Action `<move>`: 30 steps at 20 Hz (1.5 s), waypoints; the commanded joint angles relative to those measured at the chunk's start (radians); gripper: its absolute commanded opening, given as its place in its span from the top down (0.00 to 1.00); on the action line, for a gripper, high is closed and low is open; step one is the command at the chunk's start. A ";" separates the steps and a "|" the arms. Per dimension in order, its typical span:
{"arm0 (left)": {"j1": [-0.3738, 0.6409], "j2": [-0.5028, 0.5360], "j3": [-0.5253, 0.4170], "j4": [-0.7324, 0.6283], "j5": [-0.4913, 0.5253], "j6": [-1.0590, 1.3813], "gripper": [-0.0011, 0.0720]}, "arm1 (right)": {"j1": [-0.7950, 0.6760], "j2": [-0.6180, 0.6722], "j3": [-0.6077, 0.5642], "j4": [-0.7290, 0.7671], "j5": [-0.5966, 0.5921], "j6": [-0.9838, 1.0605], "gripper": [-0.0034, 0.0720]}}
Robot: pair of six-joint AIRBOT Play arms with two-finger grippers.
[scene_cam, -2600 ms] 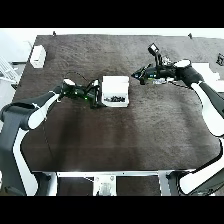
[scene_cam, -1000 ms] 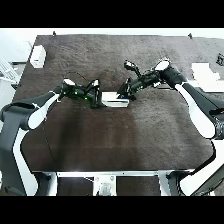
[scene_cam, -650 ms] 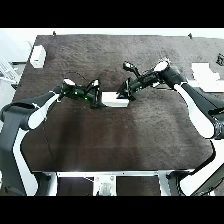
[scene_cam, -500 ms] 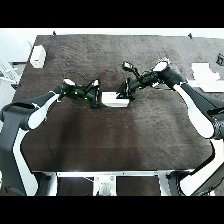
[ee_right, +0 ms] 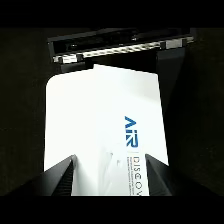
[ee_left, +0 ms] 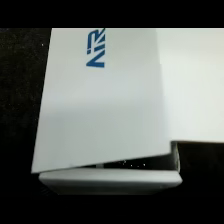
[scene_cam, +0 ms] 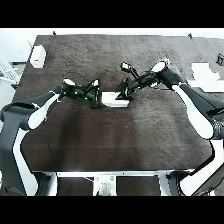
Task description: Fold the box and place the chain.
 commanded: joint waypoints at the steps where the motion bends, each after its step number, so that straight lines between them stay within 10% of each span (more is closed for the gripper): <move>1: 0.000 0.000 0.000 0.000 0.000 0.000 0.67 | -0.002 0.019 0.000 -0.002 -0.003 0.001 0.28; 30: 0.000 0.000 0.000 0.000 0.000 0.000 0.67 | -0.026 0.074 -0.196 0.130 -0.099 -0.257 0.46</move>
